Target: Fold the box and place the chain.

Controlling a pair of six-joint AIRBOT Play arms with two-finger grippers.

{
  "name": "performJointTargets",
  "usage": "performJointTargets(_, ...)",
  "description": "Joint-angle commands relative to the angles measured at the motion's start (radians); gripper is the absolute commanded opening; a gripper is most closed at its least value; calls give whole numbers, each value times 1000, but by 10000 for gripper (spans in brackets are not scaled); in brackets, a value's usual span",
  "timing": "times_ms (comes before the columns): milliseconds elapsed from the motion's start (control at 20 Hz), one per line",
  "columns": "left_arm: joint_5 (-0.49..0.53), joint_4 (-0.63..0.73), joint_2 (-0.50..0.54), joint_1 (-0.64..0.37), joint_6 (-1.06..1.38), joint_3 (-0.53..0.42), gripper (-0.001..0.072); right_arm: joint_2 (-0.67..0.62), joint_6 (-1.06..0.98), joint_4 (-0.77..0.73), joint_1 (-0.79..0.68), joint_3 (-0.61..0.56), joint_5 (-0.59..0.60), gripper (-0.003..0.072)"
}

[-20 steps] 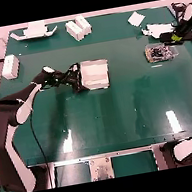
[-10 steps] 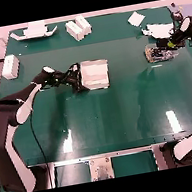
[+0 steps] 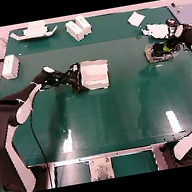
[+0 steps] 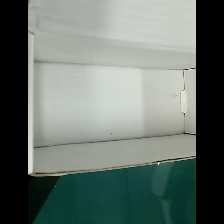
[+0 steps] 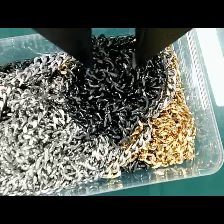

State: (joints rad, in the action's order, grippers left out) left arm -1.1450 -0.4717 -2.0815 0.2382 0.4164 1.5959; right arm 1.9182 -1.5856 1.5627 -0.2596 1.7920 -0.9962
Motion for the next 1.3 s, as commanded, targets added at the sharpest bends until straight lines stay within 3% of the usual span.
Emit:
performJointTargets(0,0,0,1,-1,0,1,397,9,1,0,1,0,5,270)
performJointTargets(50,0,0,1,-1,0,1,396,9,2,0,1,0,5,211)
performJointTargets(150,0,0,1,-1,0,1,397,9,1,0,1,3,0,18)
performJointTargets(650,0,0,1,-1,0,1,396,-108,15,12,23,70,-65,17)
performJointTargets(900,0,0,1,-1,0,1,396,-298,62,24,89,77,-161,17)
performJointTargets(1250,0,0,1,-1,0,1,396,-586,79,57,268,102,-161,16)
